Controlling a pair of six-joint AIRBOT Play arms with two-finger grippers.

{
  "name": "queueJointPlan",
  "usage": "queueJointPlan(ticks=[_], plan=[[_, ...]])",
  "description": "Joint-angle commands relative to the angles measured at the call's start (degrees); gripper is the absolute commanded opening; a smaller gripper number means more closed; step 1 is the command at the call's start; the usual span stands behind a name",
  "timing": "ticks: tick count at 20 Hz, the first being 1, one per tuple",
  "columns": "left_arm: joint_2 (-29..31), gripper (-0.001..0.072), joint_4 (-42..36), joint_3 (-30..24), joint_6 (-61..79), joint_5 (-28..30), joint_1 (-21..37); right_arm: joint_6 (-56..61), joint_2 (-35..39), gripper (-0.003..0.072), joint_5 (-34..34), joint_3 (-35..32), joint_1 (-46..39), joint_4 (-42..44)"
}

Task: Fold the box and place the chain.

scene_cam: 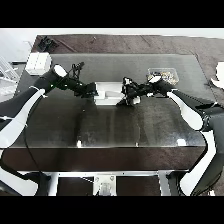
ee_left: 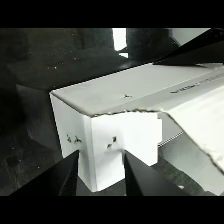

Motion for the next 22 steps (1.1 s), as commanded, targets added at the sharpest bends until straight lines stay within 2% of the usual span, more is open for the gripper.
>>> queueJointPlan(ticks=[1, 11, 12, 13, 22], plan=[[0.02, 0.0333, 1.53, 0.13, -1.11, 0.22, -0.22, 0.02, -0.02, 0.0496, 0.0, -0.02, 0.07, 0.02], [0.0, 0.0335, 2.56, 0.44, -1.66, 1.53, -1.27, 0.02, -0.02, 0.0496, 0.0, -0.02, 0.07, 0.02], [-0.07, 0.0446, 3.1, 0.68, -1.75, 1.55, -1.68, 0.02, -0.02, 0.0496, 0.0, -0.02, 0.07, 0.02], [-0.07, 0.0498, 3.8, 0.83, -1.77, 1.99, -1.88, 0.02, -0.02, 0.0496, 0.0, -0.02, 0.07, 0.02], [-0.11, 0.05, 4.28, 0.83, -2.01, 2.49, -2.34, 0.02, -0.02, 0.0496, 0.0, -0.02, 0.07, 0.02]])
